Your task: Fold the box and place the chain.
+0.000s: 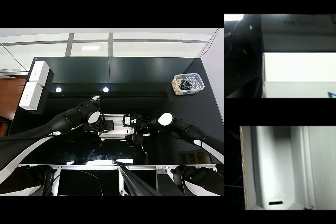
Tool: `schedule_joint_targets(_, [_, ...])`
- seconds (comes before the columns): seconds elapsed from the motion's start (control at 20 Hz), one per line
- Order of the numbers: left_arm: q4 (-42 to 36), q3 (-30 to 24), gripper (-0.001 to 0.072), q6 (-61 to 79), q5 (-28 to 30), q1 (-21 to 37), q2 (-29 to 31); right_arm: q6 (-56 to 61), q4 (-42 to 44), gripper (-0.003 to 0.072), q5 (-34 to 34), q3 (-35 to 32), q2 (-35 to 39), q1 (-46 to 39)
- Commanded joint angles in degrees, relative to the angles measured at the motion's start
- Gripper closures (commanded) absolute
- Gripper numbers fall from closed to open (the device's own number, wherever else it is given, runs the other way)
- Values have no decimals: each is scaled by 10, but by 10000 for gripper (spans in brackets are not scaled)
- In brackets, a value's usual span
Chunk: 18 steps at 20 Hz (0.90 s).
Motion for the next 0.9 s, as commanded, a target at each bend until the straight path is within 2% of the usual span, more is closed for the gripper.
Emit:
schedule_joint_targets(0.0, [1,1,561,6,-5,0,-3,0,1,271,0,0,0,0])
schedule_joint_targets(0.05, [-2,2,640,16,-3,0,-5,0,1,271,0,0,0,0])
schedule_joint_targets(0.1, [-3,5,685,24,-1,0,-6,0,1,270,0,0,0,0])
schedule_joint_targets(0.3, [1,18,685,31,-3,0,-5,1,1,267,1,0,0,0])
schedule_joint_targets(0.35, [2,20,685,32,-3,0,-5,0,0,203,0,0,0,0])
schedule_joint_targets(0.4, [3,22,685,38,-4,0,-5,2,0,-2,0,0,0,0])
schedule_joint_targets(0.55, [4,23,685,50,-14,0,-5,49,-31,-10,4,0,16,0])
schedule_joint_targets(0.85, [25,23,685,50,-39,0,-5,124,-133,-9,60,0,97,-1])
